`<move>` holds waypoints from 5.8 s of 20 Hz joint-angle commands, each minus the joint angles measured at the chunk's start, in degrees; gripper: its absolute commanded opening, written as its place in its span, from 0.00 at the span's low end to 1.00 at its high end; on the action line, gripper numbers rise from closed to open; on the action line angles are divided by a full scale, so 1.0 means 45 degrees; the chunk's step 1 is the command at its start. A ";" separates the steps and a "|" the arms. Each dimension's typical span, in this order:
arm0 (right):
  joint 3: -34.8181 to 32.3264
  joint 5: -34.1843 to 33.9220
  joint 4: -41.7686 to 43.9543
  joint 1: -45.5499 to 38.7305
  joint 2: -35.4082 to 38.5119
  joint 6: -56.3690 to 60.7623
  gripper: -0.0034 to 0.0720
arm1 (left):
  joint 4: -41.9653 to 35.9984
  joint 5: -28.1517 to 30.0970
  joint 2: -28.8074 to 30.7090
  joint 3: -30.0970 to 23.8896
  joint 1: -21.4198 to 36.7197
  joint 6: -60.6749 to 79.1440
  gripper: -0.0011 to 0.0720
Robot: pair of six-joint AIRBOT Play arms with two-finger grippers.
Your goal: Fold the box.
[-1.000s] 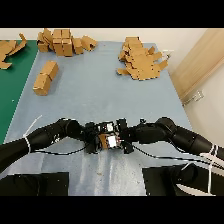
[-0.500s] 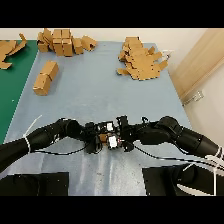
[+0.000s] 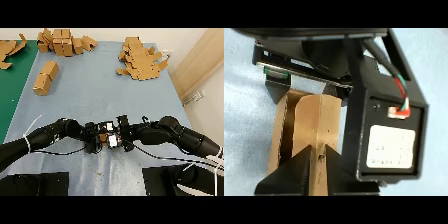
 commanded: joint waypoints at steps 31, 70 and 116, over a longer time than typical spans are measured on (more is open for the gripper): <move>0.0005 -0.0393 -0.1297 0.0855 -0.0287 0.3254 0.51 | 0.0034 0.0010 -0.0010 0.0010 0.0000 0.0029 0.65; -0.0015 -0.1540 -0.1350 0.0389 -0.0568 0.6246 0.25 | 0.0034 0.0010 -0.0010 0.0005 0.0000 0.0029 0.65; -0.4333 0.3570 0.8306 -0.0549 0.1967 1.7529 0.05 | 0.0034 0.0015 -0.0010 0.0010 0.0000 0.0029 0.65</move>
